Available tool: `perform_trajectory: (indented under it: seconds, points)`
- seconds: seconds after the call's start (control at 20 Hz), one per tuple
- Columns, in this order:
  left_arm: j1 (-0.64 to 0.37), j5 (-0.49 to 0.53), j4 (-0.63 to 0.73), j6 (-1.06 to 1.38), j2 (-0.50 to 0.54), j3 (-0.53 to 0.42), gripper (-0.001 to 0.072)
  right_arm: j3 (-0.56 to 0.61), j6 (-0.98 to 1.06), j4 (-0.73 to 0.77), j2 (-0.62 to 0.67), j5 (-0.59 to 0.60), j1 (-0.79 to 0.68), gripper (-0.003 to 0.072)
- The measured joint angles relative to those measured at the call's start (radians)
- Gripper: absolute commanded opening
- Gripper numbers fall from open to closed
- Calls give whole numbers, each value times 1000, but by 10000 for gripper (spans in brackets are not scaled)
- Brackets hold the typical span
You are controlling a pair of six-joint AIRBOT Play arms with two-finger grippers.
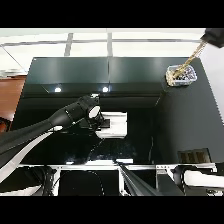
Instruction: Fold the box and place the chain.
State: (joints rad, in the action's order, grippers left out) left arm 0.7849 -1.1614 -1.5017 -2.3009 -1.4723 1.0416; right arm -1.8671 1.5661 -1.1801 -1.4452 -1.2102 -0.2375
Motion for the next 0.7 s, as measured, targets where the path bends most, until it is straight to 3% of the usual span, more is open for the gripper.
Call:
perform_trajectory:
  seconds: [0.35,0.7]
  points:
    - [0,0,0,0,0,0,24,0,-83,81,281,-115,16,12]
    - [0,0,0,0,0,0,24,0,-117,222,411,-234,75,13]
